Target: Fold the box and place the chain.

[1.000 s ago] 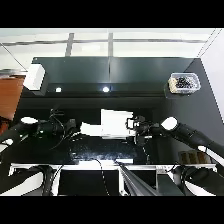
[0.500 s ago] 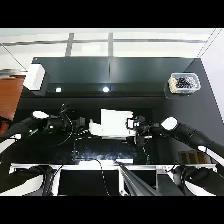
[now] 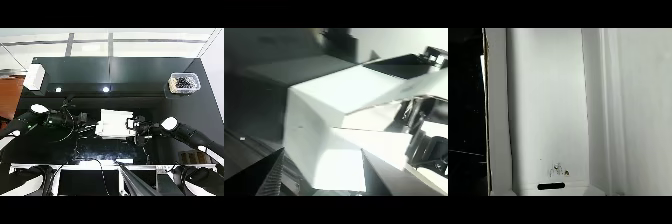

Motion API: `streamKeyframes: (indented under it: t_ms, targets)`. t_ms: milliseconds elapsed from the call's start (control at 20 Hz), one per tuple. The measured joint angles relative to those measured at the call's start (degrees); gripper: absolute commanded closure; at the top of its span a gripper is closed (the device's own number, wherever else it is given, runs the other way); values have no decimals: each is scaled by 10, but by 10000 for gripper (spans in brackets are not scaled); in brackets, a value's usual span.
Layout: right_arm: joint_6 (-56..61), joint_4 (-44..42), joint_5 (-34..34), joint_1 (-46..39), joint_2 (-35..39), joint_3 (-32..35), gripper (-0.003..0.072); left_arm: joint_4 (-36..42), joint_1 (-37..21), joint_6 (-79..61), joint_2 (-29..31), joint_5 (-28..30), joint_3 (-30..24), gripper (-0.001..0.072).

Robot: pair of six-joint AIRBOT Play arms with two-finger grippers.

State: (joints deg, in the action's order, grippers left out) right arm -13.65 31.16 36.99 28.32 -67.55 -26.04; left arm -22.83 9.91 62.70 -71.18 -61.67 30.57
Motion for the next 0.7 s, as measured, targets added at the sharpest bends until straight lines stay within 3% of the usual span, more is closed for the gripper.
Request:
streamKeyframes:
  t_ms: [100,150,200,700]
  targets:
    - [0,0,0,0,0,0,380,-20,22,27,14,14,2,182]
    - [0,0,0,0,0,0,380,-33,35,43,20,23,3,255]
    - [0,0,0,0,0,0,380,-43,49,56,24,31,4,268]
    - [0,0,0,0,0,0,380,-87,145,131,39,104,13,262]
